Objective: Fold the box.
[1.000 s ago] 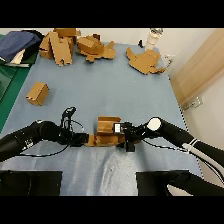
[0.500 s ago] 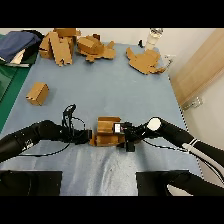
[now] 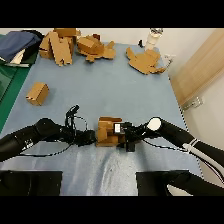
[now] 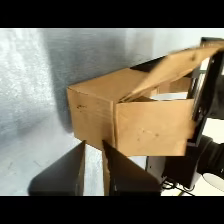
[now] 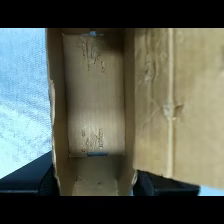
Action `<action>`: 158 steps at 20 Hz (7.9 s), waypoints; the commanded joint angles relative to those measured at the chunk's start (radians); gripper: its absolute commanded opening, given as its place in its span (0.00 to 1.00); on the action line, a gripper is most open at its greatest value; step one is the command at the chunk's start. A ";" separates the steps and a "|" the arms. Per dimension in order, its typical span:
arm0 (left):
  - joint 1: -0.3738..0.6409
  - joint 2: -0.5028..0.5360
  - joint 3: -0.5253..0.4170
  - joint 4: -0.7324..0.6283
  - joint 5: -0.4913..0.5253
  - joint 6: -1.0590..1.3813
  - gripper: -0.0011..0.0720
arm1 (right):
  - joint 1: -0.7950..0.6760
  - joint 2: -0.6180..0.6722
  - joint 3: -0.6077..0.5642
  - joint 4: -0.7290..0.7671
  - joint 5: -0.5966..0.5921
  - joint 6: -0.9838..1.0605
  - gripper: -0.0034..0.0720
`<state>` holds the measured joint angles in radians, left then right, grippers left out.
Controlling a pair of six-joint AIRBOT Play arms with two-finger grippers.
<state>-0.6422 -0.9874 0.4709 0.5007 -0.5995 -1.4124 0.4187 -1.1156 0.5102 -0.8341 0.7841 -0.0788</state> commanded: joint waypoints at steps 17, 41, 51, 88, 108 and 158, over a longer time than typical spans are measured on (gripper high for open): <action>0.068 0.012 0.059 0.142 -0.090 -0.119 0.27 | 0.001 -0.001 0.000 0.000 0.000 0.000 0.74; -0.218 -0.099 0.271 0.817 -0.154 -0.905 0.51 | 0.001 -0.001 0.000 0.000 0.000 0.000 0.74; -0.311 -0.173 0.375 0.989 -0.214 -1.128 0.51 | 0.001 -0.001 0.000 0.000 0.000 0.000 0.74; -0.380 -0.267 0.415 0.951 -0.188 -1.201 0.52 | 0.001 -0.001 0.000 0.000 -0.008 0.000 0.74; -0.389 -0.433 0.557 1.037 -0.360 -1.187 0.52 | 0.001 -0.001 0.000 0.000 -0.016 0.000 0.74; -0.287 -0.251 0.633 0.959 -0.723 -0.711 0.03 | 0.001 -0.001 0.000 0.000 -0.016 0.000 0.74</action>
<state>-0.9333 -1.2675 1.1114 1.4254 -1.2568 -2.2864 0.4202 -1.1164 0.5098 -0.8341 0.7689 -0.0795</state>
